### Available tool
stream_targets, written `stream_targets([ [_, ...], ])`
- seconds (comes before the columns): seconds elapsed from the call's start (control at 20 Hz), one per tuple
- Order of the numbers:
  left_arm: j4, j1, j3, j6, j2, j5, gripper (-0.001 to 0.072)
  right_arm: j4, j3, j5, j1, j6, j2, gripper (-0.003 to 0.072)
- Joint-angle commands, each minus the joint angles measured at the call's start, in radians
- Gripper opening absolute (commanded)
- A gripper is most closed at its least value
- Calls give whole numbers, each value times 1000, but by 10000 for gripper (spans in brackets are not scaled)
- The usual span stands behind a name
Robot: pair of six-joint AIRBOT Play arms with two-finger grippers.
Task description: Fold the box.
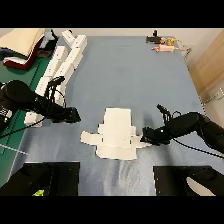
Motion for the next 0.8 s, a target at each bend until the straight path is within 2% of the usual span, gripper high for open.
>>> stream_targets([
  [0.0,-55,26,0,23,-2,3,528,32,-8,10,8,-106,10,24],
  [0.1,-53,29,0,55,-10,39,529,46,-8,23,18,-217,13,1],
  [0.2,-56,28,0,114,-58,18,529,14,-13,56,77,-292,35,1],
  [0.35,-108,27,-6,224,-157,-27,529,-7,-56,219,194,-294,82,1],
  [0.55,-171,28,-11,333,-263,50,529,-12,-70,323,313,-293,82,1],
  [0.75,-193,28,-10,420,-380,99,529,-11,-70,371,337,-293,82,1],
])
